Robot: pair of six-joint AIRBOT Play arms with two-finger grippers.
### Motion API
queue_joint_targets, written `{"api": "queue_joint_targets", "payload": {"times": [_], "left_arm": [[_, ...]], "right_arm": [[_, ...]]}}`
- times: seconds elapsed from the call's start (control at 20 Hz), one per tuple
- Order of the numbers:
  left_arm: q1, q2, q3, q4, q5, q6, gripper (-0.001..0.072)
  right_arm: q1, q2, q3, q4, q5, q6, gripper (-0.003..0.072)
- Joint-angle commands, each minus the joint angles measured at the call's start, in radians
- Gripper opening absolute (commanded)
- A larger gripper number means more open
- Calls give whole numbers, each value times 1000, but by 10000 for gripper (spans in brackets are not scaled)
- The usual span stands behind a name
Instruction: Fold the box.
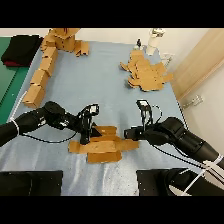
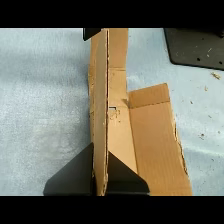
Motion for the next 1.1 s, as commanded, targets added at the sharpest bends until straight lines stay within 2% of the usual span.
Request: {"api": "queue_joint_targets", "payload": {"times": [0.0, 0.2, 0.35, 0.55, 0.7, 0.75, 0.8, 0.85, 0.9, 1.05], "left_arm": [[0, 0, -3, 2, -1, 0, 11], [0, 0, -3, 3, -13, -23, 11], [0, 0, -3, 2, -15, -23, 11], [0, 0, -3, 2, -15, -23, 11], [0, 0, -3, 2, -15, -23, 12], [0, 0, -3, 2, -15, -23, 11], [0, 0, -3, 2, -15, -23, 11], [0, 0, -3, 2, -14, -23, 11], [1, 0, -3, 2, -14, -23, 11], [0, 0, -3, 2, -16, -23, 11]], "right_arm": [[1, 1, 1, 3, 0, 0, 4], [8, 13, 2, 45, -1, -53, 4], [116, 58, 15, 90, -41, -106, 3], [462, 159, 13, 29, -155, -103, 2], [795, 218, -24, -175, -153, -79, 5], [879, 219, -46, -272, -148, -78, 77], [932, 209, -71, -350, -145, -79, 357], [954, 193, -95, -401, -133, -79, 531], [956, 171, -117, -427, -108, -79, 575], [956, 81, -147, -506, -51, -79, 575]]}}
